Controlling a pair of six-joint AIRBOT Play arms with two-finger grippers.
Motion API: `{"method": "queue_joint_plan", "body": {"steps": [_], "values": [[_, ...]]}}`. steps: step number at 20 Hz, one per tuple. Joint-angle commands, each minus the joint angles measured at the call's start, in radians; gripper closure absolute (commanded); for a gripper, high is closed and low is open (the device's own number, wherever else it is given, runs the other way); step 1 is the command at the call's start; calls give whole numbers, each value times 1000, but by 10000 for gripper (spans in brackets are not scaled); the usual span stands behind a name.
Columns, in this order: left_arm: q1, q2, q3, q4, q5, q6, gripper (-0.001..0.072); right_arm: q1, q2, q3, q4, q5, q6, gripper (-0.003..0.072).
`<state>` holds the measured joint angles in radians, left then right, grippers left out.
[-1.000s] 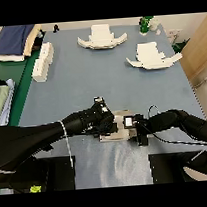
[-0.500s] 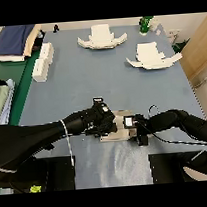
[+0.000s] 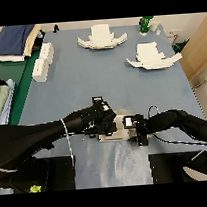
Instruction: Fold the box.
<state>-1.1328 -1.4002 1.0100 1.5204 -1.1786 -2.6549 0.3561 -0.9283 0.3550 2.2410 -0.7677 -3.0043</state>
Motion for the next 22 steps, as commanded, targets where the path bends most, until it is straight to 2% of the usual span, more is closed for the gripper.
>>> {"method": "queue_joint_plan", "body": {"steps": [1, 5, 12, 13, 14, 16, 22], "values": [[0, -3, 2, 11, -5, -10, 301, 0, 1, 0, -1, 0, 0, 192], [0, -10, 0, 18, 42, -40, 302, 0, 1, 0, -1, 0, 0, 192], [-2, -32, 0, 27, 46, -73, 304, 0, 1, 0, -1, 0, 0, 192], [-3, -32, 0, 31, 45, -89, 360, 0, 1, 0, -1, 0, 0, 192], [-9, -32, 0, 42, 46, -93, 519, 0, 1, 0, -1, 0, 0, 192], [-31, -32, 0, 79, 46, -115, 693, 0, 1, 0, -1, 0, 0, 192], [-58, -31, 1, 111, 42, -140, 693, 0, 1, 0, -1, 0, 0, 192]]}}
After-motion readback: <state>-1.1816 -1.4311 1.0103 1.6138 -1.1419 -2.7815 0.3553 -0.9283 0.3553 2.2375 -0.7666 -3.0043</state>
